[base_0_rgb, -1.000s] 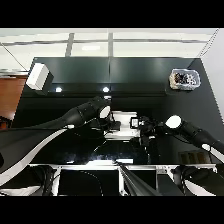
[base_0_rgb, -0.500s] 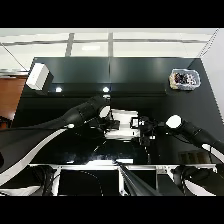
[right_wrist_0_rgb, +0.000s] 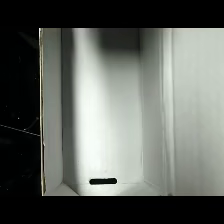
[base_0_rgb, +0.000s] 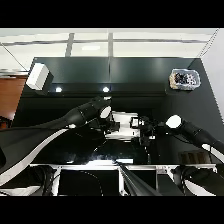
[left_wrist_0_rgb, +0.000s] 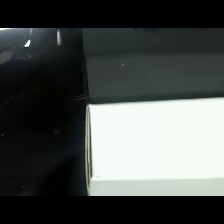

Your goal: Fold the box and place the chain.

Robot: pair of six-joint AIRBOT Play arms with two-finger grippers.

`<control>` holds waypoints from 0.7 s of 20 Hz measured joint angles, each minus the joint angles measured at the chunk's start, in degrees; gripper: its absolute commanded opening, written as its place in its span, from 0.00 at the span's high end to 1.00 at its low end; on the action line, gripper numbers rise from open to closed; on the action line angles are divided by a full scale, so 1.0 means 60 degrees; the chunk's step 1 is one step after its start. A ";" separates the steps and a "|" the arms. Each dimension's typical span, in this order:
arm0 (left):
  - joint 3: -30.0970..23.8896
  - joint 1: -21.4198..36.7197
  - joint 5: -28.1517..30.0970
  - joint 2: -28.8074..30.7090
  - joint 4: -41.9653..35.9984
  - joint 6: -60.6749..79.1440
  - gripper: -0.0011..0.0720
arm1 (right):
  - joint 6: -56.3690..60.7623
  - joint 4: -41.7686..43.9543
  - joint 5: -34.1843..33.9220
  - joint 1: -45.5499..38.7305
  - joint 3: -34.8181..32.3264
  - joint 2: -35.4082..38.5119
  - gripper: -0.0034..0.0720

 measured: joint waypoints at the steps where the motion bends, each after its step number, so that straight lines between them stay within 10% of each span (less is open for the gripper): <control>1: 0.0004 -0.0011 -0.0022 -0.0015 0.0029 -0.0087 0.95 | 0.0040 0.0015 0.0004 0.0000 0.0000 0.0000 0.40; 6: 0.0011 -0.0058 -0.0018 -0.0044 0.0076 0.0000 0.95 | 0.0025 0.0011 0.0000 0.0000 0.0000 0.0000 0.36; 7: 0.0015 -0.0062 -0.0015 -0.0047 0.0087 0.0007 0.95 | 0.0022 0.0007 0.0004 0.0000 0.0000 0.0000 0.06; 14: 0.0018 -0.0073 -0.0044 -0.0051 0.0124 0.0087 0.95 | 0.0463 -0.0958 0.0295 0.0000 -0.0011 0.0776 0.06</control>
